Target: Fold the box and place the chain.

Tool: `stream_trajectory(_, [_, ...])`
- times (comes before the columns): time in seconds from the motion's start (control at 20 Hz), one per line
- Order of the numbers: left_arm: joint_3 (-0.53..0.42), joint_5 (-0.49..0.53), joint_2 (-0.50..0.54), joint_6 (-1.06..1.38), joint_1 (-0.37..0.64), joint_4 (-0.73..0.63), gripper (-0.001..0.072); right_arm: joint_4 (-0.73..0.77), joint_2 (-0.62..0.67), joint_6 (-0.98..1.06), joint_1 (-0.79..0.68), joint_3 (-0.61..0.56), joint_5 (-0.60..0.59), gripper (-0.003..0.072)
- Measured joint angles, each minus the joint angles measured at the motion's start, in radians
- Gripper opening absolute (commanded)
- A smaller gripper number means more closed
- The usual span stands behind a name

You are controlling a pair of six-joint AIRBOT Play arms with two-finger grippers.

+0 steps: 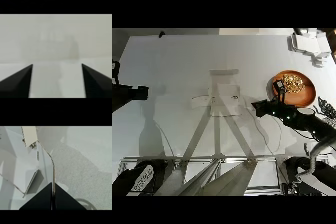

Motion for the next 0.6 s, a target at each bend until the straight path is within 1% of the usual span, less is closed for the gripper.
stream_trajectory(0.1, [0.000, -0.014, 0.000, 0.000, -0.006, -0.066, 0.0491, -0.001, 0.000, 0.000, 0.000, 0.000, 0.000, 0.0009])
stream_trajectory(0.15, [0.000, -0.039, 0.000, 0.000, -0.013, -0.090, 0.0487, -0.001, 0.000, 0.000, 0.000, 0.000, 0.000, 0.0009])
stream_trajectory(0.35, [0.000, -0.179, 0.000, 0.002, -0.069, -0.142, 0.0479, -0.002, 0.000, 0.000, 0.000, 0.000, 0.000, 0.0009])
stream_trajectory(0.4, [0.000, -0.204, 0.000, 0.012, -0.092, -0.152, 0.0391, -0.002, 0.000, 0.000, 0.000, 0.000, 0.000, 0.0009])
stream_trajectory(0.45, [0.000, -0.225, 0.000, 0.033, -0.124, -0.161, 0.0264, -0.002, 0.000, 0.000, 0.000, 0.000, 0.000, 0.0009])
stream_trajectory(0.5, [0.000, -0.240, 0.000, 0.061, -0.158, -0.165, 0.0162, -0.002, 0.000, 0.000, 0.000, 0.000, 0.000, 0.0009])
stream_trajectory(0.6, [0.000, -0.250, 0.000, 0.120, -0.249, -0.175, 0.0158, -0.002, 0.000, 0.000, 0.000, 0.000, 0.000, 0.0009])
